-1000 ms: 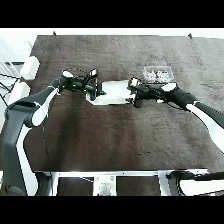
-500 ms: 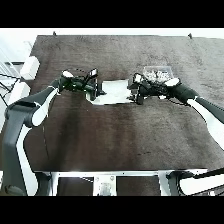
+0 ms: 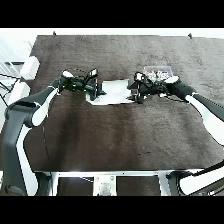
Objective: Fold the box and place the chain.
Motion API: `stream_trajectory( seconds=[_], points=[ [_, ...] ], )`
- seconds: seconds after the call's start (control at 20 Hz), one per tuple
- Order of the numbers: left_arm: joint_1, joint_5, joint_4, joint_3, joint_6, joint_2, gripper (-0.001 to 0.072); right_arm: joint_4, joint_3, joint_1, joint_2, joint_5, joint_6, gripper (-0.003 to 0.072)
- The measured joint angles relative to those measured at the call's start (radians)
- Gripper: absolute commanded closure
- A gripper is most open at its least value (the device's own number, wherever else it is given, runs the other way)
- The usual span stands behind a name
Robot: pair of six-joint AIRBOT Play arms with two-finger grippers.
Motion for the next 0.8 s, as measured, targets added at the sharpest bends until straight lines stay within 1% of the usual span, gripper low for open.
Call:
stream_trajectory(
  seconds=[0.35, 0.8],
  points=[
    [0.0, -0.001, 0.0, 0.0, 0.0, 0.0, 0.0688, -0.001, 0.064, -0.011, -0.058, 0.065, 0.0, 0.0072],
    [0.0, -0.005, 0.001, 0.0, 0.001, 0.0, 0.0688, 0.003, 0.084, -0.005, -0.103, 0.152, 0.01, 0.0072]
  ],
)
